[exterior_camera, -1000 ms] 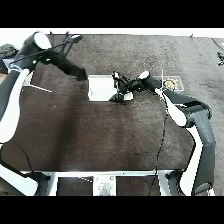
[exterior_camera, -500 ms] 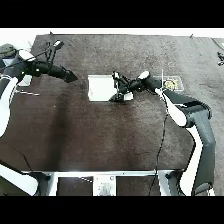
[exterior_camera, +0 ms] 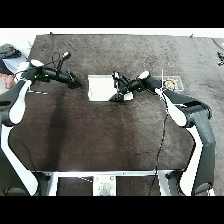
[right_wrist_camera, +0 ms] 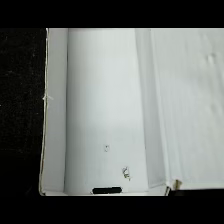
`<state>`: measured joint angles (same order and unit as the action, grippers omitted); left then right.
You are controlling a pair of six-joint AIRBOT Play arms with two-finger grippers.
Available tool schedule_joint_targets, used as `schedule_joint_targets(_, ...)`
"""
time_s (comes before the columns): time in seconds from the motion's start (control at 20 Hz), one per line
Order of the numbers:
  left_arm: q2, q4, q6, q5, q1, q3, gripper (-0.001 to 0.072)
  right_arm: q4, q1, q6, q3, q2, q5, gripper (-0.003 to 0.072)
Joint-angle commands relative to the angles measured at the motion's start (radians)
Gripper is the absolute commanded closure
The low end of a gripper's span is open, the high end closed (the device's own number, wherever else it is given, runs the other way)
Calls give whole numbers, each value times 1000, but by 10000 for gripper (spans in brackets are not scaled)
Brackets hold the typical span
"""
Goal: Fold the box and place the chain.
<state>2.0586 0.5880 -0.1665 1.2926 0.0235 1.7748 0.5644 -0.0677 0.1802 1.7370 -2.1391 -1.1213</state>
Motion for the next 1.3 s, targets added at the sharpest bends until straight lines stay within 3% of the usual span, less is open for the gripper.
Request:
schedule_joint_targets(0.0,65,-16,274,121,1,30,191,0,-1,0,1,1,0,314)
schedule_joint_targets(0.1,79,-16,395,132,1,28,-10,0,-1,0,1,1,0,314)
schedule_joint_targets(0.4,109,-36,585,172,-17,25,-11,0,-1,0,1,1,0,314)
schedule_joint_targets(0.9,111,-58,581,200,-69,25,-11,0,-1,0,1,1,0,314)
schedule_joint_targets(1.25,119,-56,556,122,-104,25,-10,0,-1,0,1,1,0,314)
